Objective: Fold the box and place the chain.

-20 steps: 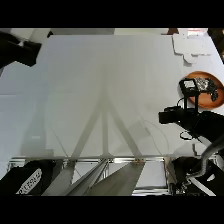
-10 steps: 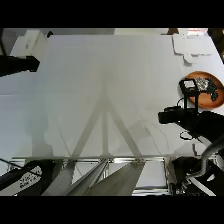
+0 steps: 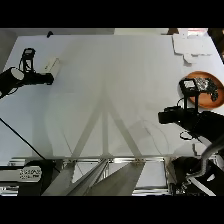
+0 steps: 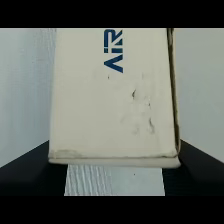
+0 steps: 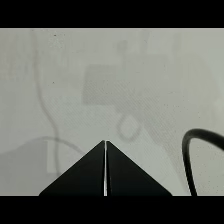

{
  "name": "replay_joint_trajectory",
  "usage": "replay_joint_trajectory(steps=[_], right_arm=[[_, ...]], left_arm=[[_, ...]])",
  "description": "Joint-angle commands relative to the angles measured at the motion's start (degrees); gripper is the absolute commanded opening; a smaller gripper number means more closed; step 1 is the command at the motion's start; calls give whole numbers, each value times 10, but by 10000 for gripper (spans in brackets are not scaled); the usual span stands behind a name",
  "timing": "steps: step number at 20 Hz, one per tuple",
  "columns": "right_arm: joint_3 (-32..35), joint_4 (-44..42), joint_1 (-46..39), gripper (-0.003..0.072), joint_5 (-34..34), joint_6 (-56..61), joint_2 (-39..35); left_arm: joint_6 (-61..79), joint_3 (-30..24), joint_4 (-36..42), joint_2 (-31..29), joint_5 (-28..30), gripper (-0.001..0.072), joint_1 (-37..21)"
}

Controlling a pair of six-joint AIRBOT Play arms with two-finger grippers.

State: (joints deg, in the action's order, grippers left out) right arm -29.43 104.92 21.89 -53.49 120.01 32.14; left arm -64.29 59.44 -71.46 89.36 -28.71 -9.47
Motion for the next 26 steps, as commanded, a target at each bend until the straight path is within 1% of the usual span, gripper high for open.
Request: replay_joint_trajectory(steps=[1, 2, 4, 5, 8, 10, 15, 18, 21, 23, 26], right_arm=[[0, 0, 0, 11, 0, 0, 0], [0, 0, 0, 11, 0, 0, 0], [0, 0, 0, 11, 0, 0, 0], [0, 0, 0, 11, 0, 0, 0], [0, 0, 0, 11, 0, 0, 0], [0, 0, 0, 11, 0, 0, 0], [0, 0, 0, 11, 0, 0, 0], [0, 0, 0, 11, 0, 0, 0], [0, 0, 0, 11, 0, 0, 0], [0, 0, 0, 11, 0, 0, 0], [0, 0, 0, 11, 0, 0, 0]], left_arm=[[-1, 0, -4, 26, 17, 280, -2], [0, 0, -4, 26, 17, 311, -2], [-2, 0, -4, 25, 12, 649, -2], [-2, 0, -4, 24, 7, 695, -2], [0, 0, -9, 5, -10, 699, -2], [0, 0, -23, -24, -19, 699, -2], [-1, 0, -69, -144, -76, 696, -2], [-2, 0, -54, -217, -110, 695, -2], [-2, 0, -29, -270, -148, 695, -2], [-2, 0, -10, -294, -172, 694, -2], [-2, 0, 8, -310, -191, 694, -1]])
